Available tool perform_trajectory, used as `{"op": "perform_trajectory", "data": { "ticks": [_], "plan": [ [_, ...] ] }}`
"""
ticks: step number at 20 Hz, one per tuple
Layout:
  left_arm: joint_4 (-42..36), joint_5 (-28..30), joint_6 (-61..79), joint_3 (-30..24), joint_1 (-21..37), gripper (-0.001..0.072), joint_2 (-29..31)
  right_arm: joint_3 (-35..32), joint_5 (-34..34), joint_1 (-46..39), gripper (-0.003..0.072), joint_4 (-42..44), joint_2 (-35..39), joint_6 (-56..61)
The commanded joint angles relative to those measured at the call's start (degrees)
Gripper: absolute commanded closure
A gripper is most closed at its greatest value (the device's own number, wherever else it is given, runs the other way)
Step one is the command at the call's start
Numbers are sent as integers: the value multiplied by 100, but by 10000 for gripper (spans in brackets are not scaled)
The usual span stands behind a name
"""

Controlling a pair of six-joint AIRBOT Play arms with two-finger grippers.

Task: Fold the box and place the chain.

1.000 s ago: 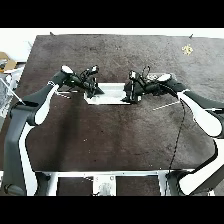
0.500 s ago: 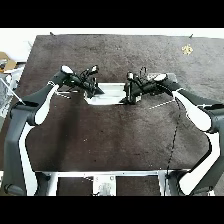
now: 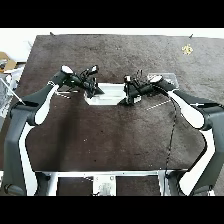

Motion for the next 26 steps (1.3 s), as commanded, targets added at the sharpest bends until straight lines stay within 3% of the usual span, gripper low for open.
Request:
{"op": "perform_trajectory", "data": {
  "ticks": [1, 10, 12, 14, 15, 26],
  "plan": [
    [-7, 7, 0, 2, 0, 698, 2, 28, 31, 4, 60, 2, -33, -11],
    [-7, 9, 0, 2, 0, 697, 2, 28, 70, -4, 61, -13, -96, -7],
    [-7, 9, 0, 2, 0, 698, 2, 28, 66, -7, 129, -17, -96, -9],
    [-7, 9, 0, 2, 0, 698, 2, 28, 15, -7, 138, -17, -96, -9],
    [-7, 9, 0, 2, 0, 697, 2, 26, -17, -9, 263, -20, -96, -7],
    [-28, 9, 0, 2, 2, 698, 2, 26, -168, -9, 260, -17, -96, -9]
  ]
}}
